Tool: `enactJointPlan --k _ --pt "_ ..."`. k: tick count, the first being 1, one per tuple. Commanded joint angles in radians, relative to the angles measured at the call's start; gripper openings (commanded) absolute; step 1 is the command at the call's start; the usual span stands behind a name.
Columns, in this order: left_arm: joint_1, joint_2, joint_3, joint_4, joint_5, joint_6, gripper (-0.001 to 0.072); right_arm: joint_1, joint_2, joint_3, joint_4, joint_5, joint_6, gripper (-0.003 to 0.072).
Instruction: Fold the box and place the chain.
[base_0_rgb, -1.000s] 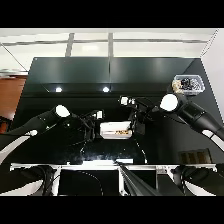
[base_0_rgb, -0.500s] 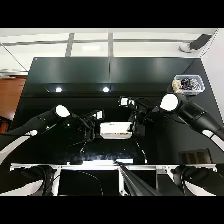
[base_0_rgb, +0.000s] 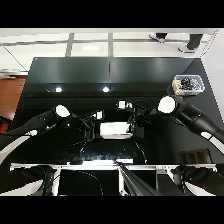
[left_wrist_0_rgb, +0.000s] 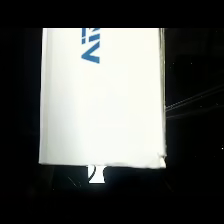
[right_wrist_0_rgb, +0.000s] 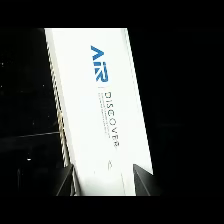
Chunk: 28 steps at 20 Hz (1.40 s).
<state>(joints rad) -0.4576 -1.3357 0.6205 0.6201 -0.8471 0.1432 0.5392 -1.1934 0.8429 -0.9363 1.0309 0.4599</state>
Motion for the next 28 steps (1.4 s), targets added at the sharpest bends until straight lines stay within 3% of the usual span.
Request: enactJointPlan --k 1,28 --pt "0.0 -0.001 0.0 0.0 0.0 -0.001 0.0412 0.005 0.0 -0.002 -0.007 -0.008 0.001 0.0403" --pt "0.0 -0.001 0.0 0.0 0.0 -0.001 0.0411 0.006 0.002 -0.031 -0.01 -0.006 0.024 0.0404"
